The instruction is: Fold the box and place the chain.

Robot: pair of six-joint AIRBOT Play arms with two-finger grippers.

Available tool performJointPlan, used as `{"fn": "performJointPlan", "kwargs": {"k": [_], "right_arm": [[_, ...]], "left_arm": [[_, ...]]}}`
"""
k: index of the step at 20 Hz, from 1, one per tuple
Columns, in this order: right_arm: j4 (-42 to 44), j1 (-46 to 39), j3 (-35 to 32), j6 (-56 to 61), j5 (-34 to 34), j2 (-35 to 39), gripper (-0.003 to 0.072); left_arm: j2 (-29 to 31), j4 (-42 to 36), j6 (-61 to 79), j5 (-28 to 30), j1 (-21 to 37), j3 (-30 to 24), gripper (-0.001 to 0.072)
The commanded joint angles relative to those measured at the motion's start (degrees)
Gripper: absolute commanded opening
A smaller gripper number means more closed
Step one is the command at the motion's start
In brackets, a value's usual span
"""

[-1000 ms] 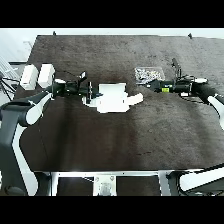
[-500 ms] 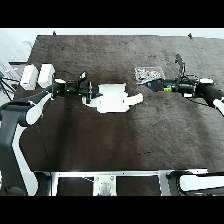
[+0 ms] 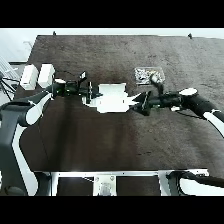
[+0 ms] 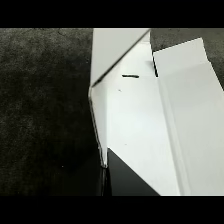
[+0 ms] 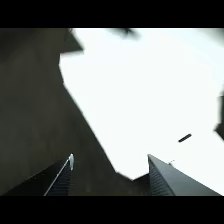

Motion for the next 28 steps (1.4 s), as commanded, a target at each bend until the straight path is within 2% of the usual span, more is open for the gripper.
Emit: {"fn": "performJointPlan", "kwargs": {"k": [1,5,8,12,18,22,25,28], "right_arm": [[-6.95,5.09,-1.07,-8.02,-9.11,0.39,0.0662],[-8.44,8.33,-1.14,-15.67,-11.50,0.33,0.0662],[-8.92,10.82,-1.16,-15.82,-16.26,-0.68,0.0662],[-8.90,12.55,-1.16,-18.21,-17.35,-3.72,0.0662],[-7.69,14.56,-0.57,-18.10,-28.13,-4.74,0.0662],[-3.54,13.40,0.74,-17.94,-28.87,-3.32,0.0661],[-3.28,13.11,1.01,-17.94,-32.28,-3.39,0.0661],[-2.16,12.76,2.47,-17.92,-32.39,-3.32,0.0661]], "left_arm": [[0.04,0.00,0.02,0.11,0.04,-0.02,0.0022],[0.04,0.00,0.02,0.09,0.04,-0.02,0.0022],[0.04,0.00,0.02,0.09,0.04,-0.02,0.0022],[0.04,0.00,0.02,0.09,0.04,-0.02,0.0022],[0.04,-0.02,0.02,0.11,0.04,-0.02,0.0022],[0.04,-0.02,0.02,0.13,0.04,-0.02,0.0022],[0.04,-0.02,0.02,0.11,0.04,-0.02,0.0022],[0.04,-0.02,0.02,0.09,0.04,-0.02,0.0022]]}}
